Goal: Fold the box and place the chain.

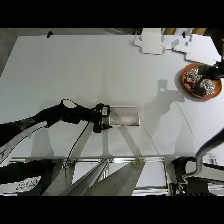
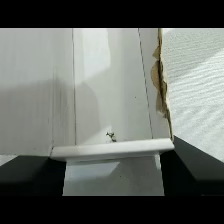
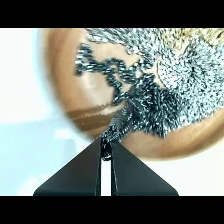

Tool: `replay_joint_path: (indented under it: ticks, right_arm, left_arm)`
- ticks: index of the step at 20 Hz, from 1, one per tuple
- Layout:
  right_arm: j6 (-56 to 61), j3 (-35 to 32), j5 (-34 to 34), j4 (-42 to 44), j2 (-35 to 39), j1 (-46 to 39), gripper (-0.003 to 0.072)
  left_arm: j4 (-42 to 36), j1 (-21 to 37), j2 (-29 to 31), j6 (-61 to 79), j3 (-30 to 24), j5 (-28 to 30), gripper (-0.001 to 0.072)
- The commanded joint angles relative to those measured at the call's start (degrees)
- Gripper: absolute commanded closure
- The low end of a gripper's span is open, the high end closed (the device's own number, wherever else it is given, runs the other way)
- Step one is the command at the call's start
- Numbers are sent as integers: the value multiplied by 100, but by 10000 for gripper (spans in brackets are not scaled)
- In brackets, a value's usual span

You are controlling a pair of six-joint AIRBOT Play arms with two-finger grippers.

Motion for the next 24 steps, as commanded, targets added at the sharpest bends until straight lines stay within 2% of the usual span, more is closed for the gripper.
replay_joint_path:
  ticks: [1,4,6,11,14,16,18,21,24]
  right_arm:
    - [-439,2,595,898,1001,4,667]
    - [-859,0,1220,2087,1742,4,666]
    - [-1056,0,1720,2586,2201,28,666]
    - [-1067,-74,2457,2588,3058,754,666]
    - [-927,-629,2492,2583,3469,1464,666]
    - [-916,-1266,2367,2402,3663,1899,666]
    - [-688,-1947,2015,1823,3711,2175,666]
    - [-463,-2695,1172,1320,3705,2210,666]
    - [-177,-3088,267,905,3657,2210,666]
  left_arm:
    - [2,-2,0,2,4,2,559]
    - [2,-2,0,2,4,0,559]
    - [2,-2,0,2,4,2,559]
    - [2,-2,0,2,4,0,559]
    - [2,-2,0,2,4,2,559]
    - [2,-2,0,2,4,2,559]
    - [2,-2,0,2,4,0,559]
    - [2,-2,0,2,4,2,559]
    - [2,-2,0,2,4,2,559]
